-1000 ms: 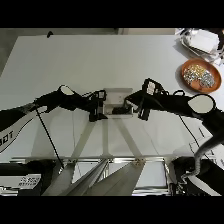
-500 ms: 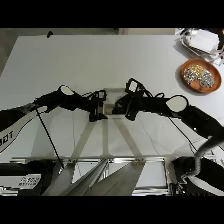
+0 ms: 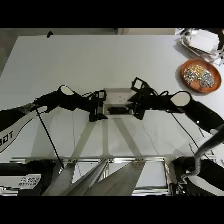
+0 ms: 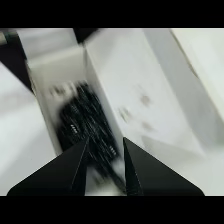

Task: Fold the box and place the chain.

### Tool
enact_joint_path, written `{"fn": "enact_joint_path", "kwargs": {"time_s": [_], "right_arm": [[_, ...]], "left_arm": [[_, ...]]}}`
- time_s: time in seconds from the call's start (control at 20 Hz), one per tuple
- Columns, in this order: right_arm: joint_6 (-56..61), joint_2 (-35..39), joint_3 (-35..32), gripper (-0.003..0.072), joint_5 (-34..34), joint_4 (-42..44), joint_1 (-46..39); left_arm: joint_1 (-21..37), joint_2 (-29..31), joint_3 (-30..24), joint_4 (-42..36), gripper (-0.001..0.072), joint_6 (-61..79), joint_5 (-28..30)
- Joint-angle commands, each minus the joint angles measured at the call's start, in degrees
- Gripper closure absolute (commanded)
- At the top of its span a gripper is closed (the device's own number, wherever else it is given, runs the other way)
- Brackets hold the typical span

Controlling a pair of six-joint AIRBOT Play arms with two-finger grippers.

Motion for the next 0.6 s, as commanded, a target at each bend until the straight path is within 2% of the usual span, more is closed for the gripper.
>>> {"fn": "enact_joint_path", "kwargs": {"time_s": [0.0,0.2,0.35,0.55], "right_arm": [[-0.13,1.51,0.04,0.0360,6.93,-10.67,-8.33],[-13.14,-5.62,-0.11,0.0356,7.78,-10.99,-9.11],[-23.85,-12.31,-0.11,0.0340,6.80,-7.02,-6.54],[-29.18,-16.24,-0.11,0.0341,2.69,-0.24,-4.70]], "left_arm": [[-0.02,0.00,-0.02,0.02,0.0528,0.02,0.02],[-0.02,0.00,-0.02,0.02,0.0528,0.00,0.02],[-0.02,0.00,-0.02,0.02,0.0528,0.02,0.00],[-0.02,0.00,-0.02,0.02,0.0528,0.02,0.00]]}}
